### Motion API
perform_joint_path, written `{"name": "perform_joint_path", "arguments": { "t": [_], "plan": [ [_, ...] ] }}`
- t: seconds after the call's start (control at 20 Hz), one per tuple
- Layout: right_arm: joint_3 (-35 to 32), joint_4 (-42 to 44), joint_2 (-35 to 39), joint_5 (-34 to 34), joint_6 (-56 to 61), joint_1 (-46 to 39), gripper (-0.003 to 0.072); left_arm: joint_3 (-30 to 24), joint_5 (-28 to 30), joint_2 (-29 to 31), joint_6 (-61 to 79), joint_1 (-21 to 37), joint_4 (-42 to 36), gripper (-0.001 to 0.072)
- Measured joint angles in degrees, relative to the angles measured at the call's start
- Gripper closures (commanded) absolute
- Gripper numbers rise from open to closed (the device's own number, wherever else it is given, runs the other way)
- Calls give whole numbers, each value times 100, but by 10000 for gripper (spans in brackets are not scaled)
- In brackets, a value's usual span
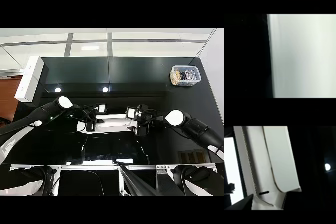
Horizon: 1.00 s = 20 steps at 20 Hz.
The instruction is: Fold the box and place the chain.
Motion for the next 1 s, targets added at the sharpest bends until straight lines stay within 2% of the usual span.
{"name": "perform_joint_path", "arguments": {
  "t": [0.4,1.0],
  "plan": [
    [11,940,-431,328,-1163,-87,59,0,-46,-2,11,0,7,684],
    [15,1071,-1226,411,-1469,-81,60,0,-66,-2,11,0,4,684]
  ]
}}
